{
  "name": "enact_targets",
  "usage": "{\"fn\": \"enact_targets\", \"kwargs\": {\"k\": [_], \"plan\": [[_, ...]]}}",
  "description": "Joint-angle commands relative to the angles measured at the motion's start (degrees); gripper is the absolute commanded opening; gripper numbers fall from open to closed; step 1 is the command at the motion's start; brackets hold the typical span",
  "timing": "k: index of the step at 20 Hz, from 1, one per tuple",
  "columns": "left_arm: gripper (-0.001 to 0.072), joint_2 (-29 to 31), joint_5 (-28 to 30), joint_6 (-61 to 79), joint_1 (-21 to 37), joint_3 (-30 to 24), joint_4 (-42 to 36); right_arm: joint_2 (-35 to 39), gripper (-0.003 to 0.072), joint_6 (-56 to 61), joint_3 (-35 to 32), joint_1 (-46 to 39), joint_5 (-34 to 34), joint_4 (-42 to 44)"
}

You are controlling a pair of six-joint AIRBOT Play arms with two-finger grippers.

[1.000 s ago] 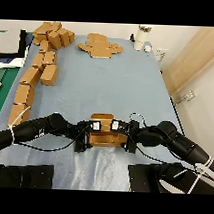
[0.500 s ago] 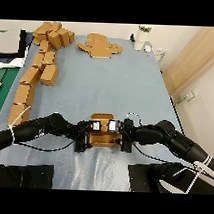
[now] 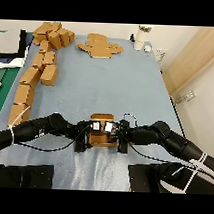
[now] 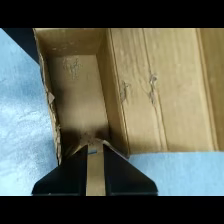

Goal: Fold the box.

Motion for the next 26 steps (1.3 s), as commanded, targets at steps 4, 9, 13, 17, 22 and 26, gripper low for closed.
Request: {"fn": "enact_targets", "kwargs": {"k": [4,9,13,17,22,26], "plan": [[0.047,0.0,0.0,0.0,0.0,0.0,0.0,-3.1,0.0515,0.0,0.0,1.3,3.3,0.8],[0.0471,0.0,0.0,0.0,0.0,0.0,0.0,-3.1,0.0603,0.0,0.0,1.3,2.3,1.1],[0.0471,0.0,0.0,0.0,0.0,0.0,0.0,-2.4,0.0425,2.1,0.1,1.2,1.0,-0.7],[0.047,0.0,0.0,0.0,0.0,0.0,0.0,2.4,0.0248,25.0,2.2,1.0,-7.4,-22.2],[0.047,0.0,0.0,0.0,0.0,0.0,0.0,9.8,0.0005,59.2,5.9,-0.8,-22.2,-45.2],[0.0471,0.0,0.0,0.0,0.0,0.0,0.0,8.9,0.0004,73.6,3.4,-12.7,-27.9,-35.1]]}}
